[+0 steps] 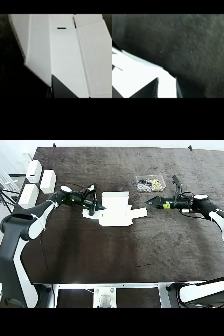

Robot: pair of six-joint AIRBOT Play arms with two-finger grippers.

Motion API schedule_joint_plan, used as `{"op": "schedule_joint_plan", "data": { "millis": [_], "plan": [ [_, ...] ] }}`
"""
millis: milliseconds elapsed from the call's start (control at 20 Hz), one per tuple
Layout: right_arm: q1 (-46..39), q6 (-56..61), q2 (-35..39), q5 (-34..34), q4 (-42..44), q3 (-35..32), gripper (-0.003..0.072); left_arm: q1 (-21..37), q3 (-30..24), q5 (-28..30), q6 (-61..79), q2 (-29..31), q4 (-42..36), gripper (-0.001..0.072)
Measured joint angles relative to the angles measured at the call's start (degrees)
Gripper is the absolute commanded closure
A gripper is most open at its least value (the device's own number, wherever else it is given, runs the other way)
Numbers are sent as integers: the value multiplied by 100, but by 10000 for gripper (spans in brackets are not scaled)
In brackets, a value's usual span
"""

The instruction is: Fold the box and place the chain.

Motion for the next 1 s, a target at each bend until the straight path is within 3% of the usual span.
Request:
{"op": "schedule_joint_plan", "data": {
  "millis": [450,600,950,1000],
  "plan": [
    [-74,-852,0,-26,704,0,406,2,0,-17,-2,0,-17,686],
    [-90,-1434,107,527,1200,-70,407,2,0,-13,-2,0,-33,686],
    [199,-2863,1543,1137,1453,-1419,398,2,0,9,-4,0,-52,686],
    [365,-3075,1834,1099,1290,-1606,304,2,0,11,-4,0,-52,686]
  ]
}}
